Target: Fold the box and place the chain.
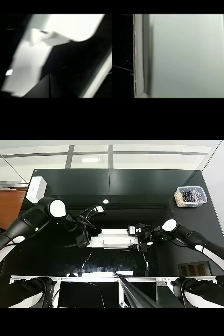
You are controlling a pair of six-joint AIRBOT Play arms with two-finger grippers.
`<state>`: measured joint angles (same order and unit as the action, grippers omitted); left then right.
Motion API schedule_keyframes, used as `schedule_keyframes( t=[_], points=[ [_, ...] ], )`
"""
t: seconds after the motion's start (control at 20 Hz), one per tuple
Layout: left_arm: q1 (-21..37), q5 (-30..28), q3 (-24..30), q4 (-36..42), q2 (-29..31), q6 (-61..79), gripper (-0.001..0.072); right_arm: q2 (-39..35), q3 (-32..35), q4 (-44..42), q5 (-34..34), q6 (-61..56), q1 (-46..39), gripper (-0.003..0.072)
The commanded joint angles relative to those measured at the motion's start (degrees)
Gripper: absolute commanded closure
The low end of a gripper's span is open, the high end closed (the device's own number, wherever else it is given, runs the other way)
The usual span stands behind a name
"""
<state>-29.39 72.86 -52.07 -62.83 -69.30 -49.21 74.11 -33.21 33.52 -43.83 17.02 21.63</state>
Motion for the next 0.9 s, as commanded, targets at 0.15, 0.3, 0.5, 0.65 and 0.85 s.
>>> schedule_keyframes(
  t=[0.15,0.3,0.5,0.65,0.85],
  points=[
    [-0.6,-17.5,12.2,39.6,0.9,5.0,0.0686,0.0,0.0,0.0,0.0,0.0,0.0,0.0247],
    [2.2,-33.1,13.3,46.3,0.4,9.5,0.0684,0.0,0.0,0.0,0.0,0.0,0.0,0.0247],
    [2.7,-37.7,11.4,53.1,-4.7,24.7,0.0684,0.0,0.0,-0.1,0.2,-0.1,0.0,0.0247],
    [2.7,-36.0,8.4,43.5,-10.2,23.0,0.0685,0.0,0.0,-0.1,0.2,-0.1,0.0,0.0246],
    [2.7,-29.0,5.5,29.3,-13.4,16.8,0.0685,0.0,0.0,-0.1,0.2,-0.1,0.0,0.0247]
  ],
)
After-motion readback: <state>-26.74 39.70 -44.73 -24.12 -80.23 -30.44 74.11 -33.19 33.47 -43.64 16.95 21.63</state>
